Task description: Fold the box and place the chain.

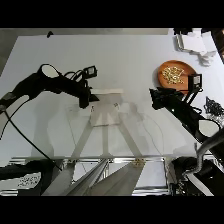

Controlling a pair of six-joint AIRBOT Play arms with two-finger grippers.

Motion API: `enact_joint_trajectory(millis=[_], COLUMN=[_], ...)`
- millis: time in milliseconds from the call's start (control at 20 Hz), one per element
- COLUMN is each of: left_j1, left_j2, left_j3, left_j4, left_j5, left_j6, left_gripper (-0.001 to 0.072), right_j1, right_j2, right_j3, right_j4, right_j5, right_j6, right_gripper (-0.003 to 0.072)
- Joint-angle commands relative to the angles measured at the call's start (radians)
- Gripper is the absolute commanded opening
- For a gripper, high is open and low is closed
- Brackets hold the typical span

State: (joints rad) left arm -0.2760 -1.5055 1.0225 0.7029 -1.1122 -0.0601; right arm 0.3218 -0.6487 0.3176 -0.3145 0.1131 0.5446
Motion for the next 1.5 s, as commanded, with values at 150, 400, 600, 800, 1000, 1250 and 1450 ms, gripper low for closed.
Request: enact_joint_trajectory(millis=[150,400,600,800,1000,1250,1450], left_j1=[0.0,0.0,0.0,0.0,0.0,0.0,0.0], left_j2=[-0.108,-0.169,-0.179,-0.179,-0.179,-0.179,-0.179], left_j3=[-0.029,-0.029,-0.029,-0.029,-0.029,-0.029,-0.029], left_j4=[-0.292,-0.286,-0.271,-0.272,-0.272,-0.272,-0.272], left_j5=[0.037,0.039,0.032,0.014,0.002,0.002,0.002], left_j6=[0.402,0.42,0.419,0.414,0.414,0.414,0.414], left_gripper=[0.0002,0.0003,0.0004,0.0005,0.0005,0.0005,0.0005], right_j1=[0.0,0.0,0.0,0.0,0.0,0.0,0.0], right_j2=[0.001,0.001,0.001,0.001,0.001,-0.002,-0.029], right_j3=[0.001,0.001,0.001,0.001,0.002,0.001,0.001], right_j4=[-0.004,-0.004,-0.004,-0.004,-0.183,-0.528,-0.534], right_j5=[-0.002,-0.001,0.002,0.031,0.326,0.51,0.507], right_j6=[0.0,0.0,0.0,0.0,-0.004,-0.196,-0.423], right_gripper=[0.0401,0.0401,0.0402,0.0404,0.0443,0.0531,0.0531])
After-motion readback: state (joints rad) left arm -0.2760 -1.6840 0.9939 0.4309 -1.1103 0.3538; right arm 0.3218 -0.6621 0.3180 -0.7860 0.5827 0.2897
